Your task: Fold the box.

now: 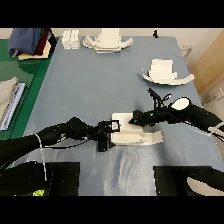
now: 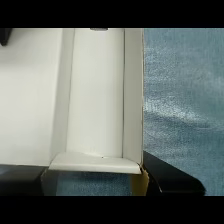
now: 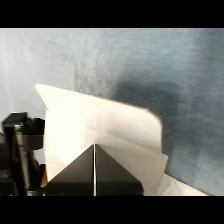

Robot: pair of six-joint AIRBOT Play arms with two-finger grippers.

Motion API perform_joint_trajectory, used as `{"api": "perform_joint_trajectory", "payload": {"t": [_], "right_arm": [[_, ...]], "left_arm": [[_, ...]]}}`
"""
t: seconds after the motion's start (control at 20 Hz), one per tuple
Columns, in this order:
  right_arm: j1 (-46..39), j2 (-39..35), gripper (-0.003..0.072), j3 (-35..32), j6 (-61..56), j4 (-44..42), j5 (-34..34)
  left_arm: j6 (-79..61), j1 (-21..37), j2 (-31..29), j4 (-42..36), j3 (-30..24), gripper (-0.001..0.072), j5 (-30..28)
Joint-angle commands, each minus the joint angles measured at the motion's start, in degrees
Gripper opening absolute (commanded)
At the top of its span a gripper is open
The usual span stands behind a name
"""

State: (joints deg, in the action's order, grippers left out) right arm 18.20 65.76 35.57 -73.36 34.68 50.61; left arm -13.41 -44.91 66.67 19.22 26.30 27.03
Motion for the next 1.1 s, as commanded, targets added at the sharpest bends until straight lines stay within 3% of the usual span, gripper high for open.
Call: {"api": "perform_joint_trajectory", "payload": {"t": [0.0, 0.6, 0.8, 1.05], "right_arm": [[0.04, 3.8, 0.0016, 0.17, 3.19, 2.62, -0.57], [0.04, 2.89, 0.0014, 0.83, 8.66, 2.4, 0.87], [0.04, -6.82, 0.0011, 2.36, 9.99, 3.67, 4.04], [0.04, -20.87, 0.0011, 2.32, 10.73, 16.46, 11.02]], "left_arm": [[-0.04, -0.02, 0.04, 0.09, 0.0, 0.0522, 0.0], [-0.04, -0.02, 0.02, 0.09, 0.0, 0.0522, 0.0], [-0.04, -0.02, 0.04, 0.09, 0.0, 0.0522, 0.0], [-0.04, -0.02, 0.04, 0.09, 0.0, 0.0522, 0.0]]}}
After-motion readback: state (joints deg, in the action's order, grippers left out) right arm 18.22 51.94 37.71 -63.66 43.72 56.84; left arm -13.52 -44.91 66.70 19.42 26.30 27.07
